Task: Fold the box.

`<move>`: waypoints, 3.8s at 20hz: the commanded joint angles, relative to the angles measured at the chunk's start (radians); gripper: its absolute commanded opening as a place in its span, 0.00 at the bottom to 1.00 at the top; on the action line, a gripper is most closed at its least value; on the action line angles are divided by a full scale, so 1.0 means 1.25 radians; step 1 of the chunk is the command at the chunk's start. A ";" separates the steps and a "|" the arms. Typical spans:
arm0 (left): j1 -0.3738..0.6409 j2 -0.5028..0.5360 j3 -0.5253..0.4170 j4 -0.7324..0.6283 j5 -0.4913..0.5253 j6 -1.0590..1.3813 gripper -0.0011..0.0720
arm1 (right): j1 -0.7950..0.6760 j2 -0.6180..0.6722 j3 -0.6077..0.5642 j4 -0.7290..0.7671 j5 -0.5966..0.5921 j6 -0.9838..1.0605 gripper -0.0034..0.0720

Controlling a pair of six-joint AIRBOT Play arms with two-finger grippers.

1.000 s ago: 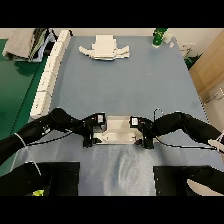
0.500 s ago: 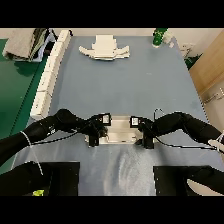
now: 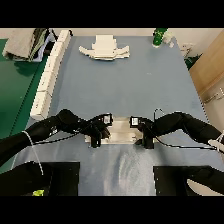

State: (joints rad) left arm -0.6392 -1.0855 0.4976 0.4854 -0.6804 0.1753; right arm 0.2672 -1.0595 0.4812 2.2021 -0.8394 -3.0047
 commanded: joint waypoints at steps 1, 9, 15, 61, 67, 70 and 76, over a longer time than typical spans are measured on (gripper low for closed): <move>-0.003 -0.014 0.000 -0.024 -0.002 -0.007 0.69 | 0.001 -0.001 0.000 0.001 0.000 0.000 0.79; -0.002 -0.020 0.000 -0.048 0.000 -0.008 0.70 | 0.001 -0.001 0.000 0.001 0.000 0.000 0.79; -0.001 0.074 0.005 0.338 0.005 -0.438 0.03 | 0.001 -0.001 0.000 0.001 0.000 0.000 0.79; 0.044 0.225 -0.059 0.198 -0.013 -1.389 0.65 | 0.001 -0.001 0.000 0.001 0.000 0.000 0.79; 0.043 0.225 -0.062 0.197 0.030 -1.389 0.65 | 0.001 -0.001 0.000 0.001 0.000 0.000 0.79; 0.037 0.209 -0.060 0.181 0.033 -1.388 0.65 | 0.001 -0.001 0.000 0.001 0.000 0.000 0.79; -0.067 0.138 0.012 0.279 0.050 -1.515 0.65 | 0.001 -0.001 0.000 0.001 0.000 0.000 0.79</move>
State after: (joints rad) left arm -0.6666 -0.8734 0.4740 0.7605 -0.6273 -1.6211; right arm 0.2672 -1.0595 0.4812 2.2028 -0.8394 -3.0051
